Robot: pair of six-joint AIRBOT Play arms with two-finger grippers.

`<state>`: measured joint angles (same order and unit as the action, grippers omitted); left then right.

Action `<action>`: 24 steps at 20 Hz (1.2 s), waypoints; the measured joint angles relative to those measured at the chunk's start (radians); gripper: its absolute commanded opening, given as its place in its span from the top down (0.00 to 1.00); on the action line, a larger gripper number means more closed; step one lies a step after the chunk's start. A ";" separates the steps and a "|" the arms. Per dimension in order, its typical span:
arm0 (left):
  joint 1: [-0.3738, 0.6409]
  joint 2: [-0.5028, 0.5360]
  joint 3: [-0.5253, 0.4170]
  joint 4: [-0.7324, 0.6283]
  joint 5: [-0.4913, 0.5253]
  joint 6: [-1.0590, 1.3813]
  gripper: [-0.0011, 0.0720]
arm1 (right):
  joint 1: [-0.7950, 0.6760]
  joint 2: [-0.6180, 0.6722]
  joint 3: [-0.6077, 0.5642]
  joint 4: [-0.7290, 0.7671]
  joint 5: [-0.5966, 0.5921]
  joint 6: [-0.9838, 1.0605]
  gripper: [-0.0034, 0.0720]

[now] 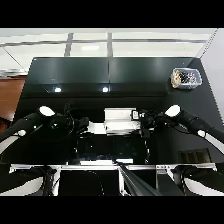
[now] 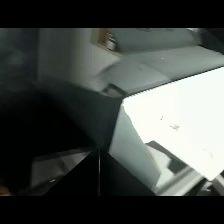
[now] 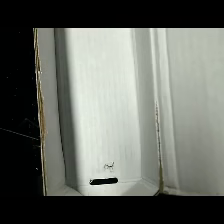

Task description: Fold the box and place the chain.

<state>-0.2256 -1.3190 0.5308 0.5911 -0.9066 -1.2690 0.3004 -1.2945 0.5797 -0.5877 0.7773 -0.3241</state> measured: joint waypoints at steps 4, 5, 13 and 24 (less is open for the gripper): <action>0.004 -0.038 0.020 -0.026 -0.066 0.071 0.80 | 0.000 0.000 0.000 0.000 0.000 0.000 0.94; 0.005 -0.042 0.031 -0.027 -0.081 0.089 0.48 | 0.000 0.000 0.000 0.000 0.000 0.000 0.94; -0.071 -0.051 0.173 -0.046 -0.155 0.153 0.20 | 0.000 0.000 0.000 0.000 0.000 0.000 0.94; -0.240 -0.052 0.313 0.121 -0.094 -0.153 0.37 | 0.000 0.000 0.000 0.000 0.000 0.000 0.94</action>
